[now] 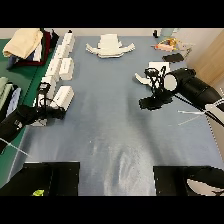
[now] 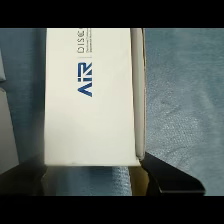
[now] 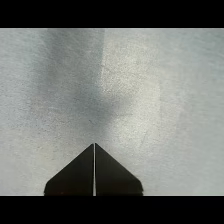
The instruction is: Fold the box.
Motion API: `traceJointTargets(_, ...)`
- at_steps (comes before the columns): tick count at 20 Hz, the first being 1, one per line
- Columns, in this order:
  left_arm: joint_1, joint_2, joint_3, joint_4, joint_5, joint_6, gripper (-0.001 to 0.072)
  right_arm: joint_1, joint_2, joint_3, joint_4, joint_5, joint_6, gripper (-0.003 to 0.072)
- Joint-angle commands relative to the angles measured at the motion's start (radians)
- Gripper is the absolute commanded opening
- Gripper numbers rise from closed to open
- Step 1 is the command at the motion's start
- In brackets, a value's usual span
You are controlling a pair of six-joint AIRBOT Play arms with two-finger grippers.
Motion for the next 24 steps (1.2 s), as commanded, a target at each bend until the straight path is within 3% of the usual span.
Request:
traceJointTargets(1,0.003,-0.048,0.0,0.004,0.029,-0.019,0.0525,0.0,0.0,0.001,0.0,0.0,0.0,0.0005)
traceJointTargets(19,0.002,-0.061,0.002,-0.04,0.184,-0.029,0.0525,0.0,0.0,0.001,0.0,0.0,0.0,0.0005)
traceJointTargets(24,-0.002,-0.13,0.101,-0.045,0.137,-0.048,0.0525,0.0,0.0,0.001,0.0,0.0,0.0,0.0005)
